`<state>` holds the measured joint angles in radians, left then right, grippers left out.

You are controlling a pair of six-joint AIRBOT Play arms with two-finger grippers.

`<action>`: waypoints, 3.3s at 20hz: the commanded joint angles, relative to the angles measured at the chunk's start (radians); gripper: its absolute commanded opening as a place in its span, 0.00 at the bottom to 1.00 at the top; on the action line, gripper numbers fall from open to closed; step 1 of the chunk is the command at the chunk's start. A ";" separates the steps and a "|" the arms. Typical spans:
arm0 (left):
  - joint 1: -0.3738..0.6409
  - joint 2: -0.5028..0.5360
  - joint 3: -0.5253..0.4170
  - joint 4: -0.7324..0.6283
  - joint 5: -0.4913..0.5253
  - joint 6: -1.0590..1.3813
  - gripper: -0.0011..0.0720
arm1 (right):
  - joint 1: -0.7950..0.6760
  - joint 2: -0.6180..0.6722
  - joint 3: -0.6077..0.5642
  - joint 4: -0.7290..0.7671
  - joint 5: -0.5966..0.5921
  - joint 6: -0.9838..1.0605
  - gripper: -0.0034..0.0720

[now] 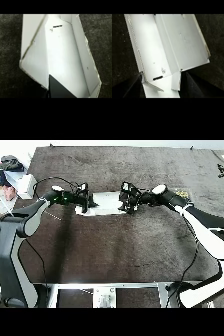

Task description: Fold the box and place the chain.

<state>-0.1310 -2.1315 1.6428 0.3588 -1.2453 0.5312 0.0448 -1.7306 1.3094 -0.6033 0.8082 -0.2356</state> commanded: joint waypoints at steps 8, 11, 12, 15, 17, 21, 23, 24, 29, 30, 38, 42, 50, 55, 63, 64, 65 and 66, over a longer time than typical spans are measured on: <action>0.000 0.000 0.000 0.000 0.000 0.000 0.03 | -0.015 -0.076 0.087 -0.039 0.109 0.048 0.92; 0.000 0.000 0.000 0.000 0.000 0.000 0.03 | -0.015 -0.100 0.105 -0.037 0.127 0.045 0.92; 0.000 0.000 0.000 0.000 0.000 0.000 0.03 | -0.015 -0.116 0.128 -0.037 0.155 0.045 0.92; 0.000 0.000 0.000 0.000 0.000 0.000 0.03 | -0.015 -0.180 0.209 -0.044 0.253 0.046 0.92; 0.000 0.000 0.000 0.000 0.000 0.000 0.03 | -0.015 -0.203 0.232 -0.040 0.272 0.049 0.92; 0.000 0.000 0.000 0.000 0.000 0.000 0.03 | -0.015 -0.237 0.247 -0.036 0.281 0.049 0.92; 0.000 0.000 0.000 0.000 0.000 0.000 0.03 | -0.015 -0.250 0.248 -0.036 0.281 0.049 0.92; 0.000 0.000 0.000 0.000 0.000 0.000 0.03 | -0.015 -0.259 0.252 -0.036 0.286 0.049 0.92; 0.000 0.000 0.000 0.000 0.000 0.000 0.03 | -0.022 -0.309 0.323 -0.037 0.353 0.073 0.92; 0.000 0.000 0.000 0.000 0.000 0.000 0.03 | -0.024 -0.321 0.341 -0.036 0.369 0.082 0.92; 0.000 0.000 0.000 0.000 0.000 0.000 0.03 | -0.025 -0.340 0.363 -0.045 0.378 0.089 0.92; 0.000 0.000 0.000 0.000 0.000 0.000 0.03 | -0.025 -0.340 0.363 -0.049 0.376 0.074 0.91; 0.000 0.000 0.000 0.000 0.000 0.000 0.03 | -0.024 -0.342 0.363 -0.051 0.372 0.068 0.91; 0.000 0.000 0.000 0.000 0.000 0.000 0.03 | 0.000 -0.342 0.363 -0.066 0.335 0.064 0.91; 0.000 0.000 0.000 0.000 0.000 0.000 0.03 | 0.000 -0.342 0.362 -0.087 0.329 0.064 0.75; 0.000 0.000 0.000 0.000 0.000 0.000 0.03 | 0.000 -0.342 0.362 -0.092 0.328 0.064 0.75; 0.000 0.000 0.000 0.000 0.000 0.000 0.03 | 0.000 -0.342 0.362 -0.098 0.328 0.064 0.75; 0.000 0.000 0.000 0.000 0.000 0.000 0.03 | 0.000 -0.342 0.362 -0.107 0.329 0.064 0.76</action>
<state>-0.1307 -2.1315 1.6428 0.3588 -1.2449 0.5312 0.0437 -2.0720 1.6718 -0.6846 1.1389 -0.1722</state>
